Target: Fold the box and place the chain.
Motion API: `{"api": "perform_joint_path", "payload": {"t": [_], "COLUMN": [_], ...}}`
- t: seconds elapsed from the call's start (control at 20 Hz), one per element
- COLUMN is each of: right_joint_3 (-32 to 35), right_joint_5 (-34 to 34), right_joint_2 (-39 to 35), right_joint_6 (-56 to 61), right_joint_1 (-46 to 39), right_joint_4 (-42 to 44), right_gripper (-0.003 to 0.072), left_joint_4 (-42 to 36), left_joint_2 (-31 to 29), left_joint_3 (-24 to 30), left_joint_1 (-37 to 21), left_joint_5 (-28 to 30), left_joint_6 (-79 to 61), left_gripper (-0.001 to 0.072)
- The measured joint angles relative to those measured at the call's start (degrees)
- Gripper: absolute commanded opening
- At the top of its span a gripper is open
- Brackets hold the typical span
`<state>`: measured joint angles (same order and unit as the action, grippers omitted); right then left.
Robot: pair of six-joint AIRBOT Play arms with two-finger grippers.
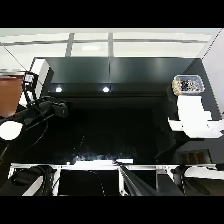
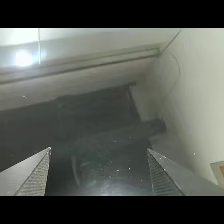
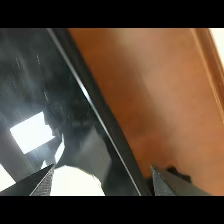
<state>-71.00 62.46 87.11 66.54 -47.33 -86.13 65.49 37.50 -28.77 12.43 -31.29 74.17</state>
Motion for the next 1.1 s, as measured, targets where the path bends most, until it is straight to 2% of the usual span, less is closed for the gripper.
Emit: {"api": "perform_joint_path", "payload": {"t": [0.05,0.2,0.25,0.35,0.5,0.55,0.65,0.7,1.1], "right_joint_3": [-0.24,0.07,0.61,1.66,2.47,2.58,2.8,2.82,5.16], "right_joint_5": [1.7,6.19,7.15,8.76,8.87,9.03,10.21,10.91,15.58], "right_joint_2": [0.42,1.44,1.66,1.92,2.01,1.99,1.99,1.99,-3.5], "right_joint_6": [-2.75,-9.29,-10.91,-13.51,-17.0,-17.94,-19.15,-19.54,-20.61], "right_joint_1": [-0.66,-2.54,-3.13,-3.93,-4.55,-4.57,-4.61,-4.61,-3.39], "right_joint_4": [0.24,2.93,3.63,4.92,8.83,10.49,12.66,13.66,23.89], "right_gripper": [0.0613,0.0613,0.054,0.0277,0.0204,0.0058,0.0047,0.0017,0.002], "left_joint_4": [-0.22,-0.44,-0.55,-0.59,-0.61,-0.61,-0.63,-0.66,-0.66], "left_joint_2": [0.17,0.46,0.5,0.57,0.59,0.59,0.59,0.59,0.59], "left_joint_3": [0.0,0.0,0.0,0.0,0.0,0.0,0.0,0.0,0.0], "left_joint_1": [0.0,0.0,0.0,0.0,0.0,0.0,0.0,0.0,0.0], "left_joint_5": [-0.33,-0.9,-0.92,-1.38,-2.03,-2.19,-2.32,-2.32,-2.34], "left_joint_6": [0.0,-0.02,0.0,-0.02,0.0,-0.02,0.0,0.0,-0.02], "left_gripper": [0.071,0.071,0.071,0.0711,0.071,0.0711,0.071,0.071,0.071]}}
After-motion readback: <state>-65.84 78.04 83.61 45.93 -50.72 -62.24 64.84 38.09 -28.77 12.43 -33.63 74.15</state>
